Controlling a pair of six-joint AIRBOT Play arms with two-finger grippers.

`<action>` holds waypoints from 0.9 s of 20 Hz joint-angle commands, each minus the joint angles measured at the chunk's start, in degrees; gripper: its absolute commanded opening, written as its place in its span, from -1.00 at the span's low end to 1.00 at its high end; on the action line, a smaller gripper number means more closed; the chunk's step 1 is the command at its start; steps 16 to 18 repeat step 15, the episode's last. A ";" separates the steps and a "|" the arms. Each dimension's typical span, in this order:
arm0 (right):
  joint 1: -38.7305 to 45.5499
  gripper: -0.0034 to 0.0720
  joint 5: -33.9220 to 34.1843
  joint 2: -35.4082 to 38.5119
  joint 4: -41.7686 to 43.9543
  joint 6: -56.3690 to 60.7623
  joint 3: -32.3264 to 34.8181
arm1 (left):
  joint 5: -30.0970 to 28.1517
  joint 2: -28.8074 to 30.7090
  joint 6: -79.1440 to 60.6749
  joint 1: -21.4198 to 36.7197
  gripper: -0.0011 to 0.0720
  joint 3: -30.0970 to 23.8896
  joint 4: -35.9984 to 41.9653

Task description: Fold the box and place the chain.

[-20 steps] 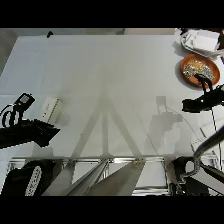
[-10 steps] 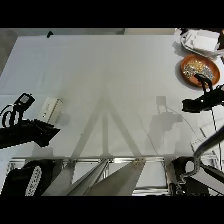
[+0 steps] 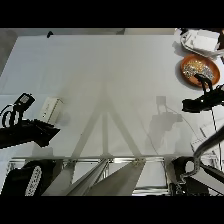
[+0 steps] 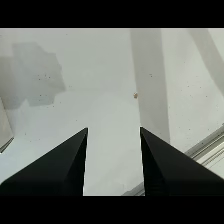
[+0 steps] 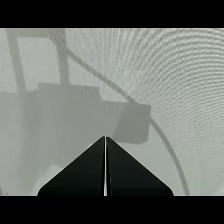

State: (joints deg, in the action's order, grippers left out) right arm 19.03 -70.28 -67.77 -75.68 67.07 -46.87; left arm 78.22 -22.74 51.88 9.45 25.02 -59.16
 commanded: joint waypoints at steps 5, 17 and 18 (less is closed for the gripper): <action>0.02 -0.88 0.00 -0.02 0.00 0.00 0.02 | 0.00 0.04 -0.04 -0.04 -0.01 -0.04 -0.02; 0.02 -0.88 0.00 -0.02 0.00 0.00 0.02 | -0.42 0.04 -0.20 -0.04 -0.01 -0.04 -0.02; 0.02 -0.88 0.00 -0.02 0.00 0.00 0.02 | -0.42 0.04 -0.20 -0.04 -0.01 -0.04 -0.02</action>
